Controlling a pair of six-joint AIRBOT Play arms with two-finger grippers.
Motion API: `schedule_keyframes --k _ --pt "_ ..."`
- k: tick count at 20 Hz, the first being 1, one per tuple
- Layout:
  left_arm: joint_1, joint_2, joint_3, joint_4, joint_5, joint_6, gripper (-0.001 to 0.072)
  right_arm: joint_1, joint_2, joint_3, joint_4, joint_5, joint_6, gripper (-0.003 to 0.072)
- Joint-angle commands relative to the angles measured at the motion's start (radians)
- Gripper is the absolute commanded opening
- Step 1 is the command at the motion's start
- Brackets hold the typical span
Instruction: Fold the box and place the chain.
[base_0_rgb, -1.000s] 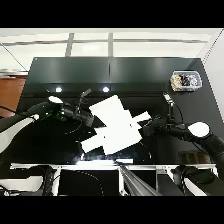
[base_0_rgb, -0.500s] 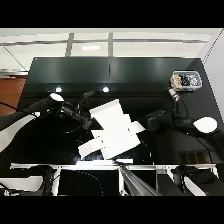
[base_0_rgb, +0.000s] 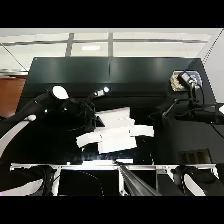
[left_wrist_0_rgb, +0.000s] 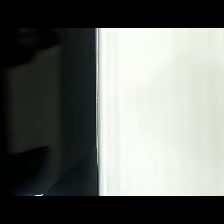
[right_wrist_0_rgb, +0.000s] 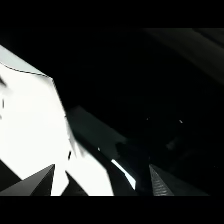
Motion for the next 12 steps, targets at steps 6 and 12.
schedule_keyframes --k 6,12 --pt "-0.065 0.019 -0.079 0.121 0.266 0.161 0.0029 0.200 0.000 -0.245 -0.043 -0.265 -0.546 0.0711" --pt "-0.066 -0.011 -0.078 -0.029 0.261 0.233 0.0029 0.357 -0.019 -0.282 -0.150 -0.369 -0.578 0.0711"
